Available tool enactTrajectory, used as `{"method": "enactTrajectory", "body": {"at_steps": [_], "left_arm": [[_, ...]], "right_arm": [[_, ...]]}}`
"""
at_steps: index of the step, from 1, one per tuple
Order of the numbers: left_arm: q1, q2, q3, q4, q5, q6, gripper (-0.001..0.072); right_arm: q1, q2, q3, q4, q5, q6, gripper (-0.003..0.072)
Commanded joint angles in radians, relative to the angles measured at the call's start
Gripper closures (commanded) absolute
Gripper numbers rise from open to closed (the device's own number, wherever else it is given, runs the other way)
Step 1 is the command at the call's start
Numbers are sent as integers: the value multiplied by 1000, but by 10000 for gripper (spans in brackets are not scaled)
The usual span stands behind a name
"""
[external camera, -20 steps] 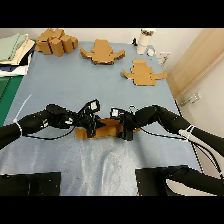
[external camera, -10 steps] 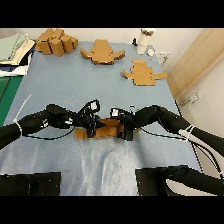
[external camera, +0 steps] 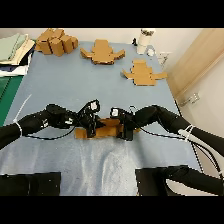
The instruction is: Fold the box.
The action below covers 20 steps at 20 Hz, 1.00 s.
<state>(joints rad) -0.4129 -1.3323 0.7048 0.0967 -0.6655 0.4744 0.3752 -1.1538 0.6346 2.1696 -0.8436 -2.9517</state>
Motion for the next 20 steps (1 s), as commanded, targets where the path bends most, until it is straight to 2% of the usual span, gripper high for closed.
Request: {"method": "enactTrajectory", "body": {"at_steps": [1,6,7,8,20], "left_arm": [[1,0,1,0,1,0,696],[1,0,1,0,1,0,696],[1,0,1,0,1,0,696],[1,0,1,0,1,0,696],[1,0,1,0,1,0,696]], "right_arm": [[1,-25,-1,0,8,0,-26],[13,-44,0,-1,-5,0,-2],[13,-42,0,-4,-11,0,85],[13,-42,0,-5,-21,0,130],[13,-42,0,-27,-27,-16,130]]}}
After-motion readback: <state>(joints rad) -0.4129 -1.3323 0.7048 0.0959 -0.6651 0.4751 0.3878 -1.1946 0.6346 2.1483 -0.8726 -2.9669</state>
